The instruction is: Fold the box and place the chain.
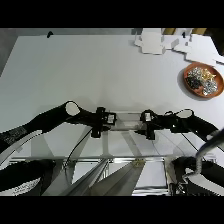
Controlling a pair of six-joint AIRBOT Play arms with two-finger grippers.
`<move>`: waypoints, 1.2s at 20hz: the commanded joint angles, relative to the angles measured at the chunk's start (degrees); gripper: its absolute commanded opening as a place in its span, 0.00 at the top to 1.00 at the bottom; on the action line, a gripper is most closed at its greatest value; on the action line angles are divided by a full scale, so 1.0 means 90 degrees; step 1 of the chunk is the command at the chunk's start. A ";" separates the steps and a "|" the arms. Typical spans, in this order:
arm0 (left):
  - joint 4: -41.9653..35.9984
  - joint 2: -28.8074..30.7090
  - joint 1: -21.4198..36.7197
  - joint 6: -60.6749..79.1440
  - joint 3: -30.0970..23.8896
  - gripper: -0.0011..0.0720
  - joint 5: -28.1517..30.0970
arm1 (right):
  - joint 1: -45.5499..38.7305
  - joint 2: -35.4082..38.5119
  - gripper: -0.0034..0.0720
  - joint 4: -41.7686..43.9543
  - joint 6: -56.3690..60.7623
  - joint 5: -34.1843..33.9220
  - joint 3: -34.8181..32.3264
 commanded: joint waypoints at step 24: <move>-0.0408 -0.0136 -0.0282 -0.0848 -0.0002 0.58 0.0352 | 0.0005 0.0000 0.41 0.0000 -0.0002 0.0005 0.0005</move>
